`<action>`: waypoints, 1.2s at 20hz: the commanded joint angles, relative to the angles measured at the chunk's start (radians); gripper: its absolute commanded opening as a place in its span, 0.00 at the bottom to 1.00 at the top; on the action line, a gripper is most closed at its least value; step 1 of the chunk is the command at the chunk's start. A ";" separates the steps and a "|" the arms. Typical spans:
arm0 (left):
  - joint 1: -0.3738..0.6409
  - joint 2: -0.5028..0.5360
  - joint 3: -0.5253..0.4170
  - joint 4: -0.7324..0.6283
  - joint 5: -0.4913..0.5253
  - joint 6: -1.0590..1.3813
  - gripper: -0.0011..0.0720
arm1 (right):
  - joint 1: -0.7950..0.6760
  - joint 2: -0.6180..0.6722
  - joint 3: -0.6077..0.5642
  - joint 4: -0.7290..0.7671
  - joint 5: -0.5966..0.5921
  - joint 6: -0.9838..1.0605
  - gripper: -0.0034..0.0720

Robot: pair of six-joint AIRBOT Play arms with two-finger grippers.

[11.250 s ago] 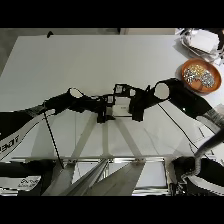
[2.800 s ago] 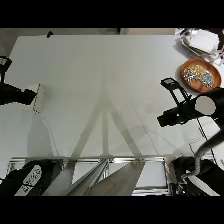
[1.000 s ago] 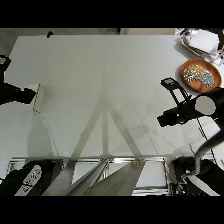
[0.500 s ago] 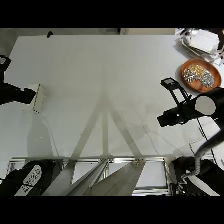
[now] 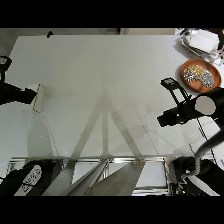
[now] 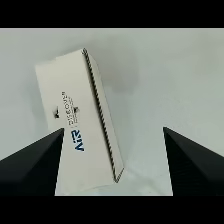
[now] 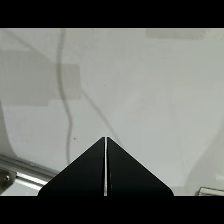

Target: Fold the box and place the chain.

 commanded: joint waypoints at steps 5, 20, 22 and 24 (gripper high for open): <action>0.000 -0.041 -0.001 -0.002 0.000 0.001 0.96 | 0.001 0.001 0.001 0.000 0.000 0.000 0.06; 0.000 -0.041 -0.001 -0.001 0.001 0.001 0.96 | 0.001 0.001 0.001 0.000 0.000 0.000 0.06; 0.000 -0.041 -0.001 -0.001 0.002 0.001 0.96 | 0.001 0.001 0.001 0.000 0.000 0.000 0.06; 0.000 -0.041 -0.001 -0.001 0.002 0.001 0.96 | 0.001 0.001 0.001 0.000 0.000 0.000 0.06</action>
